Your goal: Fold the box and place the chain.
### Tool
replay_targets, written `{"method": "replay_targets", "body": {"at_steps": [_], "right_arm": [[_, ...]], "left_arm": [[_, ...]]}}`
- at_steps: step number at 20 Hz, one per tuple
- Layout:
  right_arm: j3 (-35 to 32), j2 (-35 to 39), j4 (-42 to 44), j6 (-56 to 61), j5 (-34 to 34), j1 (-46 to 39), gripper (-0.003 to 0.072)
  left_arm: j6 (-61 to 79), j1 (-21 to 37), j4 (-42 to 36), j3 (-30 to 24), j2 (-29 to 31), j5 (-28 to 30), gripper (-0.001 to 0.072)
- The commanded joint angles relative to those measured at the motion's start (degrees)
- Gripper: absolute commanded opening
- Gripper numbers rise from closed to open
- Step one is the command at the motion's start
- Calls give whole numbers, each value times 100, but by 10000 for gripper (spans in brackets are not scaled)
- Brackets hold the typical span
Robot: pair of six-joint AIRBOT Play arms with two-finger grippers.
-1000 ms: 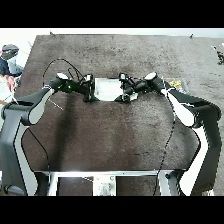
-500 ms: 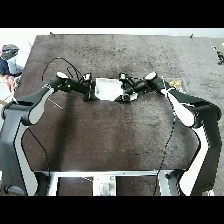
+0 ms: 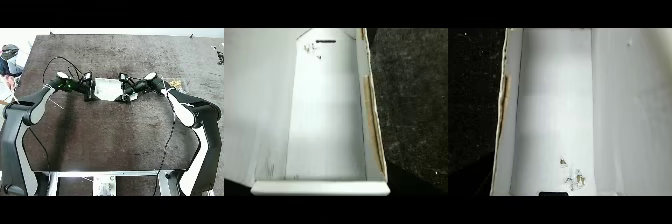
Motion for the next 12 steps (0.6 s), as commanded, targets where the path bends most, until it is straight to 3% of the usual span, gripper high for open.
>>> {"method": "replay_targets", "body": {"at_steps": [1, 9, 11, 12], "right_arm": [[-2, 0, 9, 2, 9, 4, 464], [-2, 0, 9, 2, 9, 4, 463], [-2, 0, 9, 2, 9, 4, 463], [-2, 0, 9, 2, 9, 4, 464]], "left_arm": [[57, -7, -15, 9, -66, 39, 601], [273, -7, -170, 9, -66, -46, 598], [306, -7, -302, 9, -66, -234, 471], [304, -7, -313, 9, -66, -243, 456]]}}
